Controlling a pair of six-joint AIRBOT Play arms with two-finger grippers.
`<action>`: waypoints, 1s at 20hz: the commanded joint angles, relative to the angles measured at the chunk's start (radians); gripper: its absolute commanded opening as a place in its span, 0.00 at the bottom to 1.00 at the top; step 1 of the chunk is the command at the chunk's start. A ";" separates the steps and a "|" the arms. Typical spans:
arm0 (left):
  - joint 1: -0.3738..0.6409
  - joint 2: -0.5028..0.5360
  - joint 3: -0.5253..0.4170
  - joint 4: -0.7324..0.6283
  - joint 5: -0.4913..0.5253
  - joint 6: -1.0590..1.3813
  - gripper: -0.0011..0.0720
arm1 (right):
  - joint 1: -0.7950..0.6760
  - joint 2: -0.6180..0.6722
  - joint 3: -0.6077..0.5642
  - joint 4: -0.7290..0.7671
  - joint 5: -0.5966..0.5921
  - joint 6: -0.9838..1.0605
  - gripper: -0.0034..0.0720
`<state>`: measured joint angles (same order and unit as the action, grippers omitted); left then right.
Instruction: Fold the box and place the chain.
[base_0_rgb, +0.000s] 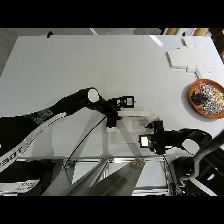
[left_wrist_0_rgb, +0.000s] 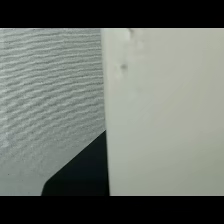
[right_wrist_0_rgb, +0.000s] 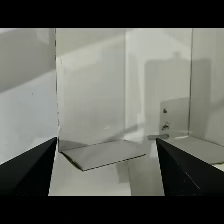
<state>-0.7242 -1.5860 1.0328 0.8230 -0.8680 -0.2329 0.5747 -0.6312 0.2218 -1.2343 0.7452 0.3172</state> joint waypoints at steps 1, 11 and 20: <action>-0.001 0.000 -0.001 0.000 0.000 0.000 0.03 | 0.032 -0.001 -0.028 -0.019 -0.058 -0.003 0.97; -0.001 0.000 -0.001 0.000 0.000 0.000 0.03 | -0.106 -0.010 0.040 0.059 -0.100 -0.001 0.96; -0.001 0.000 -0.001 0.000 0.000 0.000 0.03 | -0.255 -0.140 0.126 0.119 0.001 -0.061 0.96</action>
<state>-0.7246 -1.5864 1.0325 0.8215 -0.8684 -0.2333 0.3725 -0.7300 0.3256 -1.1244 0.7074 0.2783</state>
